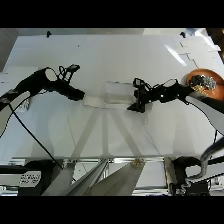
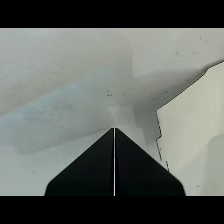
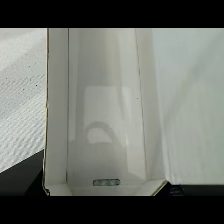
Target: Fold the box and place the chain.
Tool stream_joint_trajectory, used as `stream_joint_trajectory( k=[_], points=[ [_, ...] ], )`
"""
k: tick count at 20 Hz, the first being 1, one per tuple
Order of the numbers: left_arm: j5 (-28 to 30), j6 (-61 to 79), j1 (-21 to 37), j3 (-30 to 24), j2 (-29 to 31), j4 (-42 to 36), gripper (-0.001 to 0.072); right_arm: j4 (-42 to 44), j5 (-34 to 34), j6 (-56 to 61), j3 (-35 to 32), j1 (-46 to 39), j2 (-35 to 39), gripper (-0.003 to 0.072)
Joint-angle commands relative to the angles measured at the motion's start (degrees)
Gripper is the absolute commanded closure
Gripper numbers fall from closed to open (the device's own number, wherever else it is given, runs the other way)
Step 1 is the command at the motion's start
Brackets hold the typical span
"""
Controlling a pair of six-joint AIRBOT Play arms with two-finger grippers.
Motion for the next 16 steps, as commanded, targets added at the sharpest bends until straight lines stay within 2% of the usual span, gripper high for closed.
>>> stream_joint_trajectory(
  k=[1, 5, 11, 16],
  points=[
    [-1.07, 1.9, -0.35, -0.04, -0.57, -4.94, 0.0706, 0.0, 0.02, 0.0, -0.02, 0.04, 0.04, 0.0191],
    [-4.37, 7.32, -0.37, -0.04, -0.55, -13.11, 0.0706, 0.0, 0.02, 0.0, -0.02, 0.04, 0.04, 0.0191],
    [-7.32, 9.31, -2.16, -0.07, -1.77, -15.65, 0.0705, 0.0, 0.02, 0.02, -0.02, 0.04, 0.04, 0.0191],
    [-8.81, 14.56, -3.26, -0.07, -2.6, -23.96, 0.0704, 0.0, 0.02, 0.02, -0.02, 0.04, 0.04, 0.0191]
  ],
)
